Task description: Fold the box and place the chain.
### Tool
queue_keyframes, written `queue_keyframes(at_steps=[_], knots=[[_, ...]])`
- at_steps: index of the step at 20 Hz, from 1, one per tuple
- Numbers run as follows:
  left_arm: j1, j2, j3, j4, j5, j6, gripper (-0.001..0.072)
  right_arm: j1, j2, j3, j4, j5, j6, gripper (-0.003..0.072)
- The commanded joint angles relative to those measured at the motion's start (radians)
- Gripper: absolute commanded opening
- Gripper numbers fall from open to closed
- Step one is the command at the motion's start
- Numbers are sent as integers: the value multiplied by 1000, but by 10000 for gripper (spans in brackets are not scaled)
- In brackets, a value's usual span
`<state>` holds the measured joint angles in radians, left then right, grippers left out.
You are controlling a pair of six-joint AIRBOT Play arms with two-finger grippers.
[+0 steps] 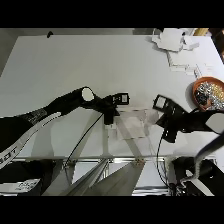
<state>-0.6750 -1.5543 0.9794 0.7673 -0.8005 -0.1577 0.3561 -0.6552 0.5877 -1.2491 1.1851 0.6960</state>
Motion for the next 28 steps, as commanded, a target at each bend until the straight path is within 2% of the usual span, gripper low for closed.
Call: queue_keyframes(at_steps=[1,4,7,9,10,14,15,16,20,24,28], knots=[[0,-1,-1,0,0,0,11,137,1,-60,-39,-54,-52,24],[0,-1,-1,0,0,0,11,135,19,-122,-37,-164,-76,36],[0,-1,-1,0,0,0,11,144,49,-221,-45,-291,-80,279],[0,-1,-1,0,0,0,11,174,80,-268,-69,-367,-134,500],[0,-1,0,0,0,0,11,190,100,-288,-76,-393,-153,555],[0,-1,-1,0,0,0,11,253,197,-384,-81,-439,-225,566],[0,-1,-1,0,0,0,11,269,198,-403,-80,-445,-224,652],[0,-1,-1,0,0,0,11,290,196,-424,-80,-468,-227,687],[0,-1,-1,0,0,0,11,349,184,-453,-83,-543,-227,686],[0,-1,-1,0,0,0,11,346,84,-454,-105,-631,-227,685],[0,-1,-1,0,0,0,11,342,47,-409,-99,-641,-230,671]])
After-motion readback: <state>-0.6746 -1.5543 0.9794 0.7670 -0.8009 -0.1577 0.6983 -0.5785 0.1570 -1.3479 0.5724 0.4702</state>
